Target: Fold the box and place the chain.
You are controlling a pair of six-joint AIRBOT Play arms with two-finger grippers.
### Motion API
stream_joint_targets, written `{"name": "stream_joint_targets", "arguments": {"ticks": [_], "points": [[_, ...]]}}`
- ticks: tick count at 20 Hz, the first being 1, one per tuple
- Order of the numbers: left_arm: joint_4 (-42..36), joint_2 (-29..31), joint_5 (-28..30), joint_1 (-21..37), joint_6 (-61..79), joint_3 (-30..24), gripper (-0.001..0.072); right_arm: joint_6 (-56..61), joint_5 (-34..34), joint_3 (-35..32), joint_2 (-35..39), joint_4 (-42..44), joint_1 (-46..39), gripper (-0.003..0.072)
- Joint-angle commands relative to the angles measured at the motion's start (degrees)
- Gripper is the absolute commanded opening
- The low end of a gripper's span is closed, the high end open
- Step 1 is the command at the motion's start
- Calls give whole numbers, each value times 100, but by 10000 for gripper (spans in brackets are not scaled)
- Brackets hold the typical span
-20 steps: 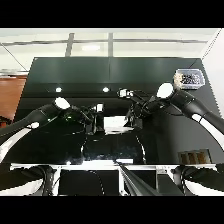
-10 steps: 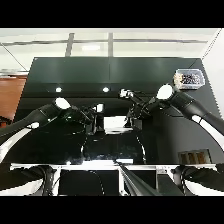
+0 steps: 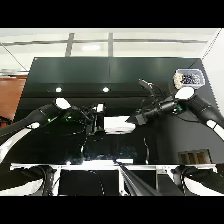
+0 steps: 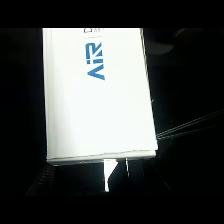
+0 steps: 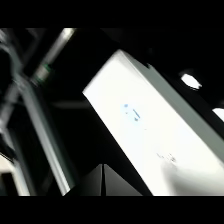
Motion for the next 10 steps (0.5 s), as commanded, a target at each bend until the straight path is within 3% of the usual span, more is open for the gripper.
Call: {"name": "stream_joint_targets", "arguments": {"ticks": [1, 6, 10], "points": [[-11, 2, 2, 0, 7, 7, 408, 131, -485, -505, -186, 1128, 107, 15], [-9, 2, 2, 0, 7, 7, 409, 782, -1906, -505, -404, 116, 520, 15], [-9, 2, 4, 0, 7, 7, 409, 946, -1904, -505, -402, -269, 520, 16]]}}
